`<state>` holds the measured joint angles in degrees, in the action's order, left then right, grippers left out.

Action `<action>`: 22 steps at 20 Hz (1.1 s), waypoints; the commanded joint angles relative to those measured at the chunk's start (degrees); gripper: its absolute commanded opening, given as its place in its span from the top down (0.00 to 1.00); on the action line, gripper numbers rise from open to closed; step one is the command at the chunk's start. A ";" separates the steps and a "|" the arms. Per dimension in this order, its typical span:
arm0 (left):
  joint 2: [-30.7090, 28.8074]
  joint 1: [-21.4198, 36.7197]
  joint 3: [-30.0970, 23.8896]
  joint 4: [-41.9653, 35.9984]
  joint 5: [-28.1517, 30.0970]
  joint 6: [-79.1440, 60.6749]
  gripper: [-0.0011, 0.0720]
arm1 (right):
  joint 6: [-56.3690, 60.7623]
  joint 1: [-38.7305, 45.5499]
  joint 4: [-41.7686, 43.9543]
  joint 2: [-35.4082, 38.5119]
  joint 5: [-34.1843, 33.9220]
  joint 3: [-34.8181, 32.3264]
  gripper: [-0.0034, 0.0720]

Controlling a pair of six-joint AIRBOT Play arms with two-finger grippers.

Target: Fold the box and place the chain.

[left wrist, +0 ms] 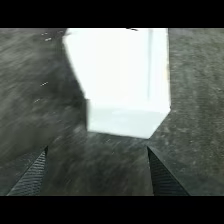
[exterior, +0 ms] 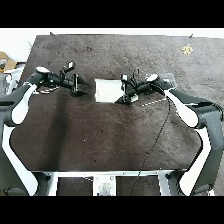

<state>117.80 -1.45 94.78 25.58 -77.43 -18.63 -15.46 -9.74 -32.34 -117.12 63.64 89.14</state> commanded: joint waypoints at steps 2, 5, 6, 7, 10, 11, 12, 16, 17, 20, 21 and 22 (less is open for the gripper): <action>3.10 -1.38 -0.09 0.07 -1.01 -3.43 0.00 | 0.02 0.04 0.02 0.00 0.02 0.00 0.37; 4.96 -1.84 -0.07 -4.00 -1.22 -5.03 0.00 | 0.02 0.04 0.02 0.00 0.02 0.00 0.37; 5.07 -2.14 -0.09 -4.52 -1.11 -6.08 0.00 | 0.02 0.04 0.02 0.00 0.02 0.00 0.37; 5.07 -2.45 -0.07 -4.55 -1.09 -6.10 0.00 | 0.02 0.04 0.02 0.00 0.02 0.00 0.37; 5.14 -2.80 -0.09 -4.85 -0.55 -6.01 0.00 | 0.02 0.04 0.02 0.00 0.02 0.00 0.37; 5.22 -2.80 -0.09 -4.94 -0.52 -6.12 0.00 | 0.02 0.04 0.02 0.00 0.02 0.00 0.37; 5.51 -2.80 -0.09 -5.01 -1.09 -6.29 0.00 | 0.02 0.04 0.02 0.00 0.02 0.00 0.37; 5.90 -3.10 -0.09 -4.85 -1.66 -7.37 0.00 | 0.02 0.07 0.02 0.00 0.02 0.00 0.37; 5.90 -3.10 -0.09 -4.90 -1.84 -7.37 0.00 | 0.02 0.07 0.02 0.00 0.02 0.00 0.37; 5.90 -3.10 -0.09 -5.05 -2.21 -7.41 0.00 | 0.02 0.07 0.02 0.00 0.02 0.00 0.37; 5.90 -3.17 -0.09 -5.07 -2.05 -7.43 0.00 | 0.02 0.07 0.02 0.00 0.02 0.00 0.37; 5.90 -3.17 -0.09 -5.22 -2.14 -7.58 0.00 | 0.02 0.07 0.02 0.00 0.02 0.00 0.37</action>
<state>123.66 -4.56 94.72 20.60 -79.50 -25.93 -15.46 -9.72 -32.34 -117.12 63.64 89.14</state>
